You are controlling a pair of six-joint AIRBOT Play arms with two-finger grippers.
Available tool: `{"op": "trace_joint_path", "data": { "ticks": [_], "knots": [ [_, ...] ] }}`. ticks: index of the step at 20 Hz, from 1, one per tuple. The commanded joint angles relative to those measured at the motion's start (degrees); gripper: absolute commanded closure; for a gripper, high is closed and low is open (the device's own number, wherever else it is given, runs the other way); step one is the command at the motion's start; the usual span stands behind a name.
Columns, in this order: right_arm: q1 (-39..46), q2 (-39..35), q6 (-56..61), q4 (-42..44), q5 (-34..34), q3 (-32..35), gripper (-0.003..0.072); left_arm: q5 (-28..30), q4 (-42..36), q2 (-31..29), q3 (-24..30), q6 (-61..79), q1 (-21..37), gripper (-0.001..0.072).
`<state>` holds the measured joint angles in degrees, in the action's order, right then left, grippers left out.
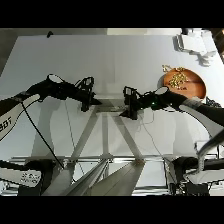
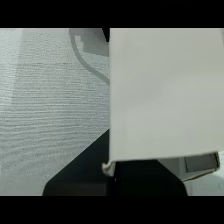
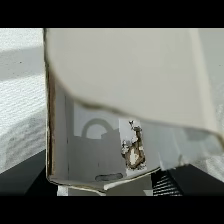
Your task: Fold the box and place the chain.
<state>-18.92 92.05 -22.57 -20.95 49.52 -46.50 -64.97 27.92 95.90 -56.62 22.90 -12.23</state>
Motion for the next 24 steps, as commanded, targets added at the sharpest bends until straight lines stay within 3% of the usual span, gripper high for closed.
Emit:
{"op": "trace_joint_path", "data": {
  "ticks": [1, 15, 18, 24],
  "knots": [
    [-0.07, -0.02, -0.02, 0.00, -0.02, -0.07, 0.0148, 0.02, 0.02, 0.00, 0.00, 0.00, 0.00, 0.0701],
    [-0.07, -0.02, -0.02, 0.00, -0.02, -0.07, 0.0148, 0.04, -0.22, -0.02, 0.00, 0.00, 0.00, 0.0700],
    [-0.07, -0.02, -0.02, 0.00, -0.02, -0.07, 0.0148, 0.07, -0.26, -0.02, 0.00, 0.02, 0.00, 0.0621],
    [-0.07, -0.02, -0.02, 0.00, -0.02, -0.07, 0.0148, -0.13, 0.22, -0.74, 0.00, -0.02, 0.57, 0.0611]
  ]
}}
